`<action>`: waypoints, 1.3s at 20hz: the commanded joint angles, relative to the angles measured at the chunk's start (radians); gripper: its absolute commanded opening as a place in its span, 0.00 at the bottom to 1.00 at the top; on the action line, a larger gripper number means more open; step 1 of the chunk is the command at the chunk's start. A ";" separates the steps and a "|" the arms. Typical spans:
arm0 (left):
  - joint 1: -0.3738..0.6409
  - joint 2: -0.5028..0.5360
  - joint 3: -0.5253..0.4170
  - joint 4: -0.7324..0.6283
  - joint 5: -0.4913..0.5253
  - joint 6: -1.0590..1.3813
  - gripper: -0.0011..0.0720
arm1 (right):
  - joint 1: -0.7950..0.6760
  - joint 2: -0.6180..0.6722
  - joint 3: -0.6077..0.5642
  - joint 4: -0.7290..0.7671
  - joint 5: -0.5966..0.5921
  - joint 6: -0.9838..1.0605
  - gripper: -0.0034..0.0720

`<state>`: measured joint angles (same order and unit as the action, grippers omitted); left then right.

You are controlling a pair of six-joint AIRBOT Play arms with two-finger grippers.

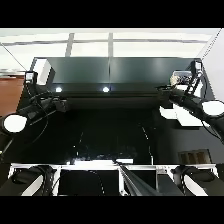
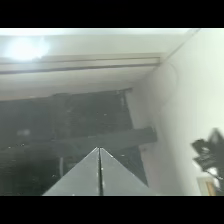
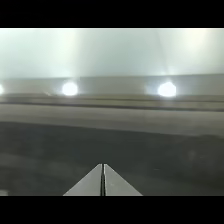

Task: Fold the box and place the chain.

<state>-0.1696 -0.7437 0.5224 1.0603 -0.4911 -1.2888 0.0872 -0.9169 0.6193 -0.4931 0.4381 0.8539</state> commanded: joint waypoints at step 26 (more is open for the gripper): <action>0.214 0.147 0.066 0.259 -0.436 0.002 1.00 | -1.045 -0.730 0.761 -0.552 0.894 0.234 0.99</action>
<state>0.0437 -0.5625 0.5892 1.3197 -0.9348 -1.2869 -0.9371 -1.4899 1.2301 -1.1088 1.1118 1.1816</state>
